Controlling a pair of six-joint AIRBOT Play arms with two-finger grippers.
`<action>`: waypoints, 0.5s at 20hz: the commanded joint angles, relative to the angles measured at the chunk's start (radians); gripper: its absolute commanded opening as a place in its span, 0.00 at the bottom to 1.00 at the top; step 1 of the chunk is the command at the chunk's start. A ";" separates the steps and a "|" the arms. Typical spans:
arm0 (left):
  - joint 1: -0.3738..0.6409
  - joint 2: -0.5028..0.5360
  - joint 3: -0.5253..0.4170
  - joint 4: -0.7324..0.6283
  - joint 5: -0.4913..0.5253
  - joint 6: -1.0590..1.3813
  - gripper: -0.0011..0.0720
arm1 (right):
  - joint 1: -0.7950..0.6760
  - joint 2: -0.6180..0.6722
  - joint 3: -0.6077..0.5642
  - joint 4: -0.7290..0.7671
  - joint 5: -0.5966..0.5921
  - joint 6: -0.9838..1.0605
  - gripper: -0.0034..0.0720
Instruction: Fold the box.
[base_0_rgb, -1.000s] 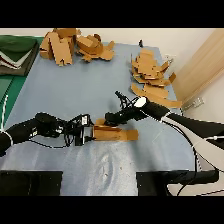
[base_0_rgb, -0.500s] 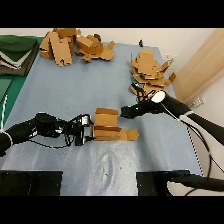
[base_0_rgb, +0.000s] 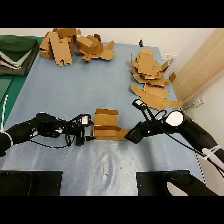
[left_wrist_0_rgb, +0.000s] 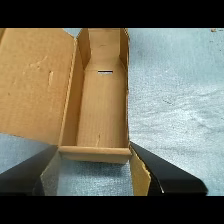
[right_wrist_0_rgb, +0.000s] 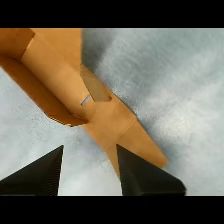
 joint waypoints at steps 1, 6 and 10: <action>0.001 0.001 0.001 0.004 0.000 0.001 0.64 | 0.056 0.025 -0.035 0.002 -0.098 -0.163 0.75; 0.001 0.001 0.001 0.004 0.000 0.001 0.64 | 0.109 -0.104 -0.035 0.097 -0.266 -0.250 0.78; 0.001 0.001 0.001 0.004 0.000 0.001 0.64 | 0.111 -0.139 -0.030 -0.008 -0.263 -0.248 0.79</action>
